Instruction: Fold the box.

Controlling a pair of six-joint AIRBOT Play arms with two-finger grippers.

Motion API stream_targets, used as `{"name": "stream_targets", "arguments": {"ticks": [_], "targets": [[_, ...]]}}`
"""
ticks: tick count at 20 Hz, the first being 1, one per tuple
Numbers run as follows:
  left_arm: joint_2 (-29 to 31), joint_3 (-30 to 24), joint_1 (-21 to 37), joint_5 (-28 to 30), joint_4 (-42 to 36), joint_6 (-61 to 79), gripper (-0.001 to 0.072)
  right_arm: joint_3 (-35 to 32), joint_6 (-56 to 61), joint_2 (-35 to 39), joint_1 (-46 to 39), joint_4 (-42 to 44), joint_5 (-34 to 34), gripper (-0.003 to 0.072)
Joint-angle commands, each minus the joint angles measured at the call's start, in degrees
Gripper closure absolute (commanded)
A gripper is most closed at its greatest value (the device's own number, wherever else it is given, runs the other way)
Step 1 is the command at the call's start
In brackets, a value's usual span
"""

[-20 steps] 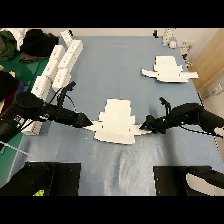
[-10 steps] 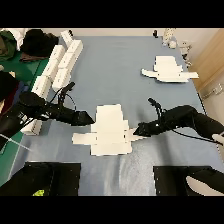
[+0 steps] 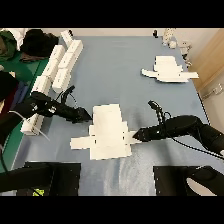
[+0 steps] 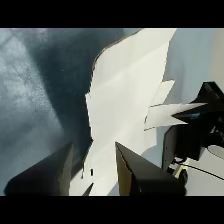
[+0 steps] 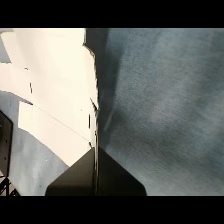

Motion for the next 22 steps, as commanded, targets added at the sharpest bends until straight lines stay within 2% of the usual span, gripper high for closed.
{"name": "stream_targets", "arguments": {"ticks": [1,5,8,11,14,16,22], "targets": [[-9.5,4.9,0.3,-2.1,-4.7,5.1,0.0308,-0.2,0.0,0.5,0.3,0.0,0.0,0.0688],[-17.6,11.0,-2.6,-5.8,-6.1,7.1,0.0309,-0.2,0.0,0.5,0.3,0.0,-0.6,0.0688],[-21.8,14.7,-5.6,-13.0,-5.7,9.4,0.0309,-0.2,0.0,0.5,0.3,0.0,-0.9,0.0688],[-22.9,16.2,-7.7,-18.0,-2.2,9.5,0.031,-0.2,0.0,0.5,0.3,0.0,-0.9,0.0688],[-22.9,16.9,-7.8,-18.4,0.5,9.5,0.0311,-0.2,0.0,0.5,0.3,0.0,-1.0,0.0688],[-22.9,17.8,-7.7,-18.9,1.0,10.7,0.0551,-0.2,0.0,0.5,0.3,-0.1,-1.4,0.0688],[-22.9,19.4,-7.8,-19.7,1.1,11.8,0.0555,-0.2,0.0,0.5,0.3,-0.1,-1.4,0.0688]]}}
